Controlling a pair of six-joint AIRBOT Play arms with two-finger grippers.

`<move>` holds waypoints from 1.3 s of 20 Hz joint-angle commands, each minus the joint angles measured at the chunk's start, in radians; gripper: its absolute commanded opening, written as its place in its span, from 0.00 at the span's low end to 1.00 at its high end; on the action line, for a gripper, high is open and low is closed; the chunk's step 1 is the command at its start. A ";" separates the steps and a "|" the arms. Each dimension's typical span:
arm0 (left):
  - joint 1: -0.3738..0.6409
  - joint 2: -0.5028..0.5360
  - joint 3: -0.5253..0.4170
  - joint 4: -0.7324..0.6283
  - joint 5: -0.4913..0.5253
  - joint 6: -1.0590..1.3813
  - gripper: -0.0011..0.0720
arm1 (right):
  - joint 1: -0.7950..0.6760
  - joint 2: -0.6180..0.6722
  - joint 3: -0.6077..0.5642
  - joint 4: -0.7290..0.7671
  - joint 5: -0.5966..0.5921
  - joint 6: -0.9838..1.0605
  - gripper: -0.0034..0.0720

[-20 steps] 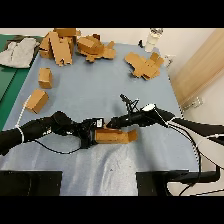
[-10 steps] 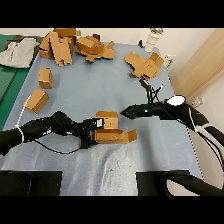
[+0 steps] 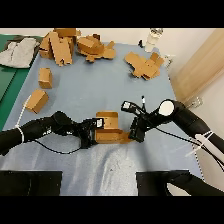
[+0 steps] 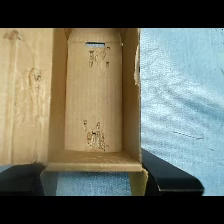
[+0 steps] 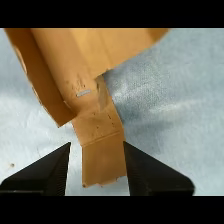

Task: Fold the box.

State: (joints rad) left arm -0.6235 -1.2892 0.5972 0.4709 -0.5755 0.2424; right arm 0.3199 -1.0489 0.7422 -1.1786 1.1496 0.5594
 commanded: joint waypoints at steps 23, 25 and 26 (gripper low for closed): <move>0.000 0.001 0.000 0.000 0.000 0.001 0.41 | 0.149 -0.099 0.000 0.154 -0.164 -0.009 0.10; 0.000 0.001 0.000 0.000 -0.001 0.001 0.41 | 0.149 -0.099 0.000 0.164 -0.163 -0.009 0.17; 0.000 0.001 0.000 0.000 -0.002 0.001 0.41 | 0.149 -0.099 0.000 0.166 -0.162 -0.009 0.19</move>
